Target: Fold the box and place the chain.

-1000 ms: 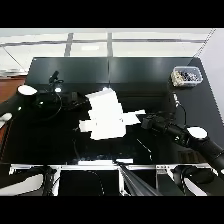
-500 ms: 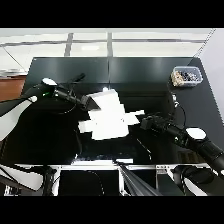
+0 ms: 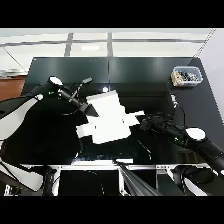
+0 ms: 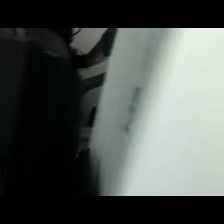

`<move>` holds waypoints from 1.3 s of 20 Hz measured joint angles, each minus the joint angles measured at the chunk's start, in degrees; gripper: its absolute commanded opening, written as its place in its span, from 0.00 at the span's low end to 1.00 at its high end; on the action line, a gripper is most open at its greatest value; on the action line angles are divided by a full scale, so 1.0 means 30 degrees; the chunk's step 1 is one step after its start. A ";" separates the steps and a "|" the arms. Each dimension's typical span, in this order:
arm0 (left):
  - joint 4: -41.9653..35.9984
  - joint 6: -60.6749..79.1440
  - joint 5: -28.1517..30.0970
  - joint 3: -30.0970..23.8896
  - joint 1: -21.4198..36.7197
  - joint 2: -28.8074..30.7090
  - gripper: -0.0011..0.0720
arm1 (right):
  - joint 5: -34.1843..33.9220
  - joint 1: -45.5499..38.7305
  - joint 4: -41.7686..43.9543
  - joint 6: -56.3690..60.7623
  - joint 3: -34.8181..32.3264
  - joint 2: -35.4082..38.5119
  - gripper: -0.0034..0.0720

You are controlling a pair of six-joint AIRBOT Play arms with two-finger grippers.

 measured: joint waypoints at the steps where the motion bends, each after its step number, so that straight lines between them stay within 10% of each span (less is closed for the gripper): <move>1: 0.0270 0.0153 -0.0153 0.0029 -0.0109 -0.0007 0.06 | 0.0015 0.0000 -0.0066 0.0015 0.0000 0.0000 0.27; 3: 0.1180 0.0124 0.0117 0.0036 -0.0277 -0.0015 0.05 | -0.0182 0.0000 -0.0087 0.0022 0.0000 0.0000 0.90; 7: 0.1545 -0.0240 0.0197 0.0226 -0.0444 0.0568 0.05 | -0.0015 -0.0896 -0.1530 0.0182 0.0991 0.0000 0.89; 16: -0.0182 0.6244 0.5093 -0.4065 -0.2696 0.5515 0.05 | 0.6470 -0.5064 -1.6050 0.3359 0.7395 -0.0007 0.89; 26: 0.2572 1.1125 1.1846 -0.4743 -0.6076 0.6011 0.06 | 0.8174 -0.5238 -1.6254 0.2295 0.6564 -0.0146 0.90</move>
